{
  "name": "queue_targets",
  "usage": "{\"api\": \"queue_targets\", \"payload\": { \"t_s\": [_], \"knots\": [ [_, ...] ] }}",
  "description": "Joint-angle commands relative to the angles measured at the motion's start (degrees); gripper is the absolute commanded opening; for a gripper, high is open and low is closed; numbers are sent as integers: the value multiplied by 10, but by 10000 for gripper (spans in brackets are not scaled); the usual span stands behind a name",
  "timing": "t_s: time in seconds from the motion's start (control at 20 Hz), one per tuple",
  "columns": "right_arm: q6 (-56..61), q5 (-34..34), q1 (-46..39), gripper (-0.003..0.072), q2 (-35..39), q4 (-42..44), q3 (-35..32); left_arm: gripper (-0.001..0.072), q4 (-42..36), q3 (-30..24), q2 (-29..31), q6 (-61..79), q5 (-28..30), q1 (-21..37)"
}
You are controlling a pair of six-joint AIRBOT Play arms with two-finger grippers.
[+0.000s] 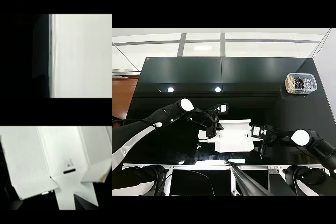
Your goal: Fold the box and place the chain.
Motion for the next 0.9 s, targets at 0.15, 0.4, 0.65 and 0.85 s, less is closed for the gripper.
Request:
{"api": "queue_targets", "payload": {
  "t_s": [0.15,0.4,0.65,0.85],
  "knots": [
    [-20,-28,44,649,-16,62,0,26,2,0,0,0,-12,0],
    [-19,-30,44,649,-16,69,20,26,2,0,0,0,-14,0],
    [-19,-30,44,649,-16,69,24,26,1,0,0,0,-14,0],
    [-20,-51,44,649,-16,61,40,26,1,0,0,0,-14,0]
  ]
}}
